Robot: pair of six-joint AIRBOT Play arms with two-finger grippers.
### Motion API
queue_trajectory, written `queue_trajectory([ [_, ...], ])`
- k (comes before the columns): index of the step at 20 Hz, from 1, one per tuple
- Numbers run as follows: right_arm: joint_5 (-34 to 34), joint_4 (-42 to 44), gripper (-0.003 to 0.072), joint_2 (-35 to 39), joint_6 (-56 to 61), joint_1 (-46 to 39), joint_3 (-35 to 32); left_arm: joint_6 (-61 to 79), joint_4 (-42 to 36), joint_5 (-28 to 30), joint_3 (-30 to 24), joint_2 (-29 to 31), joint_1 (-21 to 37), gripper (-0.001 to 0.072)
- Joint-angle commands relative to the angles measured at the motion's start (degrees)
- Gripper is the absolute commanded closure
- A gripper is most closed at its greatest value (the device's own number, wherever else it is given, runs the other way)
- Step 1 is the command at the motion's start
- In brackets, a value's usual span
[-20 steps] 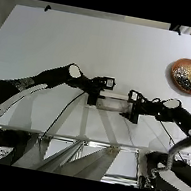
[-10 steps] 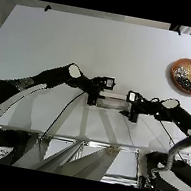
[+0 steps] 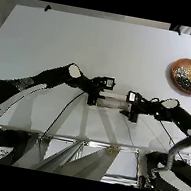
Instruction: Fold the box and place the chain.
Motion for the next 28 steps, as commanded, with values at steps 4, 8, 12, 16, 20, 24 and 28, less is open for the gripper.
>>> queue_trajectory([
  [4,0.26,-0.07,0.0285,-0.04,0.00,0.04,-0.02,0.00,0.00,0.04,0.00,-0.02,-0.02,0.0699],
  [8,0.26,-0.02,0.0285,-0.04,0.02,0.04,-0.02,0.00,0.00,0.02,0.00,-0.02,-0.02,0.0699],
  [12,0.26,-0.02,0.0285,-0.04,0.02,0.04,-0.02,0.00,0.00,0.02,0.00,-0.02,-0.02,0.0699],
  [16,0.26,-0.02,0.0285,-0.04,0.02,0.04,-0.02,0.00,0.00,0.02,0.00,-0.02,-0.02,0.0699],
  [20,0.26,-0.02,0.0285,-0.04,0.02,0.04,-0.02,0.00,0.00,0.02,0.00,-0.02,-0.02,0.0699],
  [24,0.26,-0.02,0.0285,-0.04,0.02,0.04,-0.02,0.00,-2.54,0.92,0.00,-0.07,-0.02,0.0701],
  [28,0.26,-0.02,0.0285,-0.04,0.02,0.04,-0.04,-0.02,-2.54,0.90,0.00,-0.07,-0.02,0.0700],
])
